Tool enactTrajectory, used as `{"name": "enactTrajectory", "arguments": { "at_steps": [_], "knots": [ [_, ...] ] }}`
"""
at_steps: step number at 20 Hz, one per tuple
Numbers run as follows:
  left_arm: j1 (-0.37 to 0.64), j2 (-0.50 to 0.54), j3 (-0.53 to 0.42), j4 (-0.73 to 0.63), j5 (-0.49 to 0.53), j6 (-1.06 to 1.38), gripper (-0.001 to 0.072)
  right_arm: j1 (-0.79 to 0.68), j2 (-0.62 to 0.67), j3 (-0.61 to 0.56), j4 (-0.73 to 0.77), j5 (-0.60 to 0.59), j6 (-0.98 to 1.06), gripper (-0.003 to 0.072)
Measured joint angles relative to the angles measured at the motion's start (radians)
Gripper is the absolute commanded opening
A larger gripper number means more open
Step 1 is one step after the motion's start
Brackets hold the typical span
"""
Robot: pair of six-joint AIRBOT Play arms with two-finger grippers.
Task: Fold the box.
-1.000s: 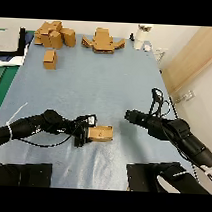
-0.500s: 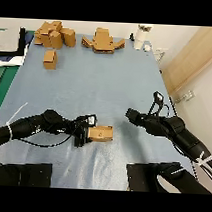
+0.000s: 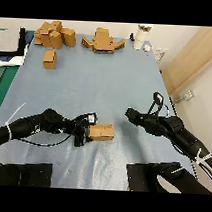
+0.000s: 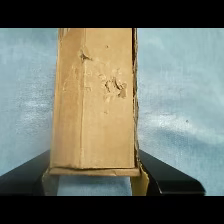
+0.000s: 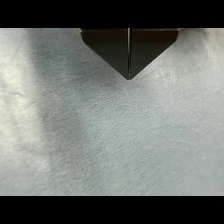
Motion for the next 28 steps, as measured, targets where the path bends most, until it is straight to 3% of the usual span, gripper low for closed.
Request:
{"name": "enactTrajectory", "arguments": {
  "at_steps": [5, 8, 19, 23, 28],
  "knots": [
    [0.044, 0.043, 0.003, 0.003, 0.059, -0.114, 0.0446, 0.0, 0.0, 0.0, -0.008, 0.004, 0.002, 0.0003],
    [0.124, 0.072, 0.003, 0.006, 0.113, -0.185, 0.0446, 0.0, 0.0, 0.0, -0.009, 0.005, 0.002, 0.0003],
    [0.664, 0.091, 0.009, 0.051, 0.265, -0.309, 0.0446, 0.0, 0.0, 0.0, -0.011, 0.006, 0.002, 0.0004],
    [0.761, 0.048, 0.06, 0.053, 0.355, -0.313, 0.0446, 0.0, 0.0, 0.0, -0.011, 0.006, 0.002, 0.0003],
    [0.789, -0.108, 0.213, 0.04, 0.406, -0.317, 0.0446, 0.0, 0.0, 0.0, -0.011, 0.006, 0.002, 0.0004]
  ]
}}
